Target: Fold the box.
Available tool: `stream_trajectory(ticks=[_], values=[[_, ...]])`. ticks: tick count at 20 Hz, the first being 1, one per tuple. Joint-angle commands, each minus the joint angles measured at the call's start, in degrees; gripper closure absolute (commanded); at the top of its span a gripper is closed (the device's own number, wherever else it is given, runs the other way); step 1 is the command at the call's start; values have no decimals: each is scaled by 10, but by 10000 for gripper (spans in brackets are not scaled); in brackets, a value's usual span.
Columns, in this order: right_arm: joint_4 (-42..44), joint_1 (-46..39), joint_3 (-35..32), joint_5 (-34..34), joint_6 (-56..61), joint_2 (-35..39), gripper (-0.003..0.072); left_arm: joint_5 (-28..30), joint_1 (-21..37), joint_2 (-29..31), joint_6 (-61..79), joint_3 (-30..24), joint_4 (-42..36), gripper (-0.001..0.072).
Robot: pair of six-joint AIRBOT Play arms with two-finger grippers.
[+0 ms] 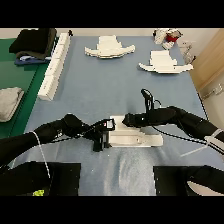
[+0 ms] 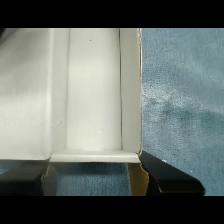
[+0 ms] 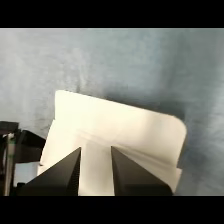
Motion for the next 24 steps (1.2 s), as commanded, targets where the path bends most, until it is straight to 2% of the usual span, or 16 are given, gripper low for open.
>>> stream_trajectory(ticks=[1, 4, 7, 8, 9, 10, 11, 13, 15, 20, 22, 24], values=[[-88, 0, 18, -49, -6, 67, 404, 0, 0, 0, 0, 1, 0, 169], [-161, 0, 18, -130, -60, 153, 404, 0, 0, 0, 0, 1, 0, 169], [-162, 7, 5, -254, -225, 218, 400, 0, 0, 0, 0, 1, 0, 169], [-163, 9, -5, -288, -270, 232, 355, 0, 0, 0, 0, 1, 0, 169], [-173, 9, -20, -307, -307, 242, 169, 0, 0, 0, 0, 1, 0, 169], [-192, 9, -33, -308, -337, 246, 36, 0, 0, 0, 0, 1, 0, 169], [-217, 8, -46, -303, -361, 245, 0, 0, 0, 0, 0, 1, 0, 169], [-262, 8, -64, -275, -405, 235, -1, 0, 0, 0, 0, 1, 0, 169], [-276, 8, -80, -242, -482, 214, -34, 0, 0, 0, 0, 1, 0, 169], [-257, 8, -89, -164, -578, 151, -28, 0, 0, 0, 0, 1, 0, 169], [-236, 8, -89, -154, -587, 142, 95, 0, 0, 0, 0, 1, 0, 169], [-224, 9, -89, -155, -587, 143, 293, 0, 0, 0, 0, 1, 0, 169]])
